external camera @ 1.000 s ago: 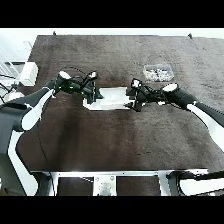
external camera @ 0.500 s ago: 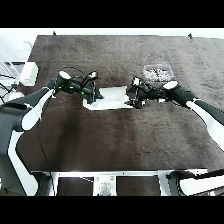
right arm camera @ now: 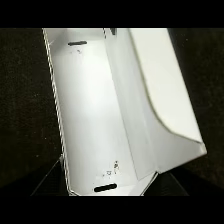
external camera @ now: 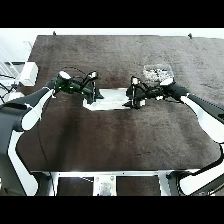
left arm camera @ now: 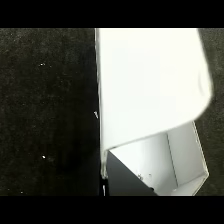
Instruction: Fold the box and place the chain.
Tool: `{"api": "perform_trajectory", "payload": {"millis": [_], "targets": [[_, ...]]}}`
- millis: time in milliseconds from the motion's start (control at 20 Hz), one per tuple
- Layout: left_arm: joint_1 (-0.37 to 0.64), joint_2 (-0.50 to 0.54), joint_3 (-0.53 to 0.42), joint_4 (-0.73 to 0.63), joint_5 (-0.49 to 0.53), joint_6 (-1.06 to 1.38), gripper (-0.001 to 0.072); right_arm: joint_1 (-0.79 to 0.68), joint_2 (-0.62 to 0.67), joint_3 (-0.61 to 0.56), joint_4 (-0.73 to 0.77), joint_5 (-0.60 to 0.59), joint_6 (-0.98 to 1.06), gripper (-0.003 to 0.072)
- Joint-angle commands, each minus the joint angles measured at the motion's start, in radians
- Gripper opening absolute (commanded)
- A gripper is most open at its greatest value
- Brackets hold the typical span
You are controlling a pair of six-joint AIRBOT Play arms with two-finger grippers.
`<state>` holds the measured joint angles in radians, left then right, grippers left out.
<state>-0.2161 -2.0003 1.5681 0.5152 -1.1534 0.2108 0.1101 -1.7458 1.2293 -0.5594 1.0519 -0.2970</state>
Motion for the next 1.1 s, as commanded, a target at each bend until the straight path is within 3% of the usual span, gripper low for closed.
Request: {"api": "perform_trajectory", "payload": {"millis": [0, 1050], "targets": [[0.0, 0.0, 0.0, 0.0, 0.002, 0.0, 0.0021, -0.013, -0.038, 0.051, -0.002, 0.078, -0.004, 0.0682], [0.0, 0.0, 0.0, 0.0, 0.002, 0.0, 0.0022, 0.005, -0.133, 0.13, -0.057, 0.129, -0.064, 0.0685]]}}
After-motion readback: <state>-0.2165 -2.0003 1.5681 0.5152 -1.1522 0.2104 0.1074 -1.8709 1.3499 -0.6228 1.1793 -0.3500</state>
